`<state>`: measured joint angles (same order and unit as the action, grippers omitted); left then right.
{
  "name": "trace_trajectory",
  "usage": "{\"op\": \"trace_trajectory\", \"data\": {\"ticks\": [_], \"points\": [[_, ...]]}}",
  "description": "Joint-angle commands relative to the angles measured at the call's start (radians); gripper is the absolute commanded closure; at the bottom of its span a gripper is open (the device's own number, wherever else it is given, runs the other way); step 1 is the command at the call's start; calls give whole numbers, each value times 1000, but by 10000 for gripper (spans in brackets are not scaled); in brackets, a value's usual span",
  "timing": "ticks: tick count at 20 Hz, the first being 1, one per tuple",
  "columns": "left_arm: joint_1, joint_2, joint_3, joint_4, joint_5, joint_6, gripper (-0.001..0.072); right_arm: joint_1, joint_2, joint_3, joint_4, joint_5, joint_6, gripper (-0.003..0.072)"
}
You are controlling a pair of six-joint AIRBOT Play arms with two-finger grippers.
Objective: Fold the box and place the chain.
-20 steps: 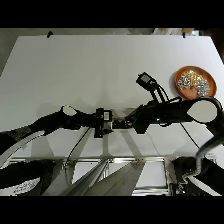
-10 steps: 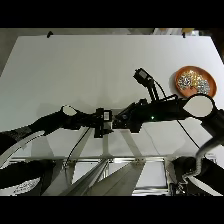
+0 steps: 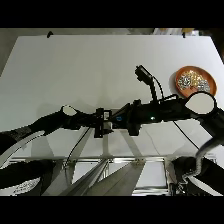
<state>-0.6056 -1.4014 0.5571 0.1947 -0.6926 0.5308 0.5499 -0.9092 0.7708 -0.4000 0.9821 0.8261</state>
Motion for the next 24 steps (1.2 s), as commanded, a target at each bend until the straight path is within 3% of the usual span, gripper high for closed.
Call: {"op": "trace_trajectory", "data": {"ticks": [1, 6, 13, 19, 24], "points": [[0, 0, 0, 0, 0, 0, 567, 0, 2, 1, 42, 15, -19, 667], [0, 0, 0, 0, 0, 0, 567, -9, 14, 2, 51, 14, -20, 667], [0, 0, 0, 0, 0, 0, 567, -157, 103, 5, 128, 21, -20, 667], [0, 0, 0, 0, 0, 0, 567, -220, 140, 5, 275, 77, -76, 667], [0, 0, 0, 0, 0, 0, 567, -221, 140, 5, 249, 79, -80, 667]]}}
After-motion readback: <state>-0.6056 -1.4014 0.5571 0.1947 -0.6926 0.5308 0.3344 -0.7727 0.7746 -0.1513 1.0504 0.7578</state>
